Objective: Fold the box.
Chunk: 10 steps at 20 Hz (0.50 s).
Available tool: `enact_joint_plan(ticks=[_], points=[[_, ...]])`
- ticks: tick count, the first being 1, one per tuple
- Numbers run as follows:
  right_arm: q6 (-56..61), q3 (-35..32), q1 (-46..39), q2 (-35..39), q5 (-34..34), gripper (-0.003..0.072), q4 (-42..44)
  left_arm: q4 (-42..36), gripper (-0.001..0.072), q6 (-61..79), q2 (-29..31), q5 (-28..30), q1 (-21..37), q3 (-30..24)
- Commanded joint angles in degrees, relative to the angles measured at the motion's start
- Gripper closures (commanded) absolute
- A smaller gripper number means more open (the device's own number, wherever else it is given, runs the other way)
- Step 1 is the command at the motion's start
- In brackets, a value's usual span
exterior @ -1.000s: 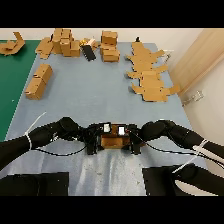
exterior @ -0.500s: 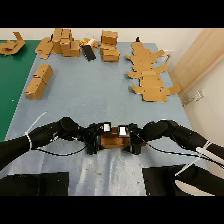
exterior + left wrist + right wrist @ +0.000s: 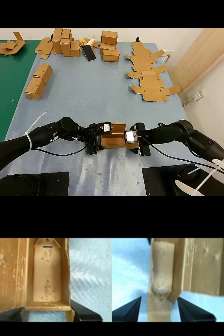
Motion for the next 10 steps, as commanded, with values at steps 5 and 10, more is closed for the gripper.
enact_joint_plan(ticks=[5, 10], points=[[14.67, 0.04, 0.02, 13.33, -17.59, -0.0022, -0.76, 0.02, 0.0192, 0.00, 0.00, -0.04, -0.02, 0.04], [15.15, 0.04, 0.00, 19.63, -23.30, -0.0022, 11.78, 0.02, 0.0192, 0.00, 0.02, -0.04, -0.02, 0.04]])
